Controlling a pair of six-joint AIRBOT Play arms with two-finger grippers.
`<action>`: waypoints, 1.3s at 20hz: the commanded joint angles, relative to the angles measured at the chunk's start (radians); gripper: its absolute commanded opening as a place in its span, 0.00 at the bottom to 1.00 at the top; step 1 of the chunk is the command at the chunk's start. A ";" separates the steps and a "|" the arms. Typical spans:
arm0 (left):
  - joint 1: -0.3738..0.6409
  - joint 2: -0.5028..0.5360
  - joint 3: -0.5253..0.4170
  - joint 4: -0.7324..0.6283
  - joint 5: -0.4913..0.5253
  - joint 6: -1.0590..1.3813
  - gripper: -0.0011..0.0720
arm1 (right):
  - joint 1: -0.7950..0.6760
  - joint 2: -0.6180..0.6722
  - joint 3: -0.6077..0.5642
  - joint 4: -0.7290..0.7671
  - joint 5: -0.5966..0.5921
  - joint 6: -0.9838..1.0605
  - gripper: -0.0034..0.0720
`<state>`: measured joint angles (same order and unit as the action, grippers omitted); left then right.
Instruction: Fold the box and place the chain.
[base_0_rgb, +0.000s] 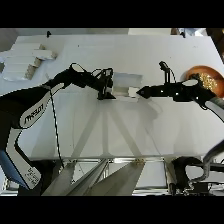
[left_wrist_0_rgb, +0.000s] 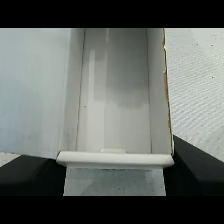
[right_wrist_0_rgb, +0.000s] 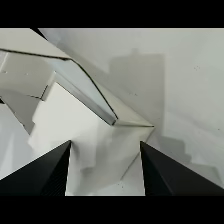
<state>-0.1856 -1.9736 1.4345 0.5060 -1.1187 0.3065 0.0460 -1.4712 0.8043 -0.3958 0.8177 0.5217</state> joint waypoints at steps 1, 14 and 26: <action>0.001 0.000 0.000 0.000 0.000 0.000 0.56 | 0.056 0.000 0.000 0.001 -0.071 0.003 0.68; 0.001 0.000 0.000 0.000 0.000 0.000 0.56 | 0.184 0.000 0.090 -0.524 -0.156 0.589 0.68; 0.001 0.000 0.000 0.000 0.000 0.000 0.56 | 0.379 -0.089 0.323 -1.092 0.070 1.192 0.66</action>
